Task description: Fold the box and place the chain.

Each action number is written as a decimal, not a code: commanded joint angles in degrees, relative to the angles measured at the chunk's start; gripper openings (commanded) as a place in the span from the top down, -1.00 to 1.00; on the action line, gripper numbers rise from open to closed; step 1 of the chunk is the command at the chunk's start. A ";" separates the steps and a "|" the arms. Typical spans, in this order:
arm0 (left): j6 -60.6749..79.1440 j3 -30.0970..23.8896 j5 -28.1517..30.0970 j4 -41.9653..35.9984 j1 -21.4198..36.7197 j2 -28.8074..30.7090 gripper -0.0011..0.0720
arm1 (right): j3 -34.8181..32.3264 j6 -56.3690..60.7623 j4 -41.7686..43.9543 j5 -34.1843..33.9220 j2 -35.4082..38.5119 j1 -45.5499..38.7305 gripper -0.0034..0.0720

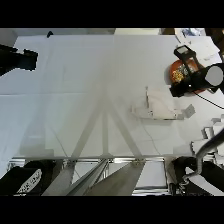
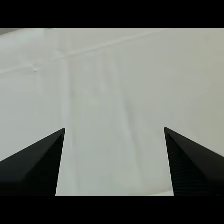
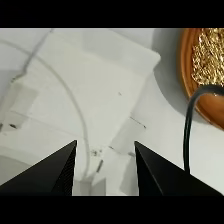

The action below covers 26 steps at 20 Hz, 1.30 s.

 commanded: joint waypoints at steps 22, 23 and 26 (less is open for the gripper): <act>0.00 0.02 0.00 0.02 -0.02 -0.02 -0.93 | 0.07 -6.08 8.11 8.61 -21.86 -25.46 -0.46; 0.00 0.02 0.00 0.02 -0.02 -0.02 -0.93 | 0.07 -6.08 8.02 8.90 -22.47 -25.46 -0.43; 0.00 0.02 0.00 0.02 -0.02 -0.02 -0.93 | 0.07 -6.12 6.97 10.38 -23.63 -25.46 0.19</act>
